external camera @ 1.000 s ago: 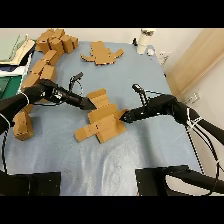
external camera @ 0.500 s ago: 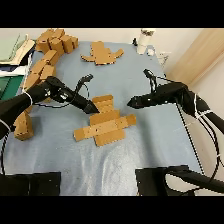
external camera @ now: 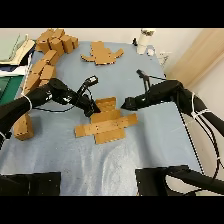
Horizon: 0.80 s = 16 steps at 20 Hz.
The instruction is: Fold the box.
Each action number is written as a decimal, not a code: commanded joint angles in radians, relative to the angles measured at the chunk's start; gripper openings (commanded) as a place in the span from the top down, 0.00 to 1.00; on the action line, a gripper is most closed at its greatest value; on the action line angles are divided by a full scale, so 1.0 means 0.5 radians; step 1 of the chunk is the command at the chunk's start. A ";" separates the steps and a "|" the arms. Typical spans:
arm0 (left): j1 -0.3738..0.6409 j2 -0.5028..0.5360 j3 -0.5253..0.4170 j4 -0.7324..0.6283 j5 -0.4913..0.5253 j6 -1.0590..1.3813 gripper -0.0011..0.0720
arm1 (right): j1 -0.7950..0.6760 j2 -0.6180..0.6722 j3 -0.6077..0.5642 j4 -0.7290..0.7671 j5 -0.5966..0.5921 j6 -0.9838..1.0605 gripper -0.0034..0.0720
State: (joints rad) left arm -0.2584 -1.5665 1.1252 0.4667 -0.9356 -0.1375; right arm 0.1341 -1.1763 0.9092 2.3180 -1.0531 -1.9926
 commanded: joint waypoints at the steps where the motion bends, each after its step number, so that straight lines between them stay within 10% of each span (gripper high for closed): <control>1: -0.005 0.009 -0.072 -0.007 0.094 0.175 0.97 | 0.159 0.003 0.002 -0.456 -0.091 0.369 0.95; 16: -0.040 0.010 -0.098 -0.169 -0.022 0.236 0.97 | 0.235 -0.040 -0.346 -0.807 0.233 0.628 0.95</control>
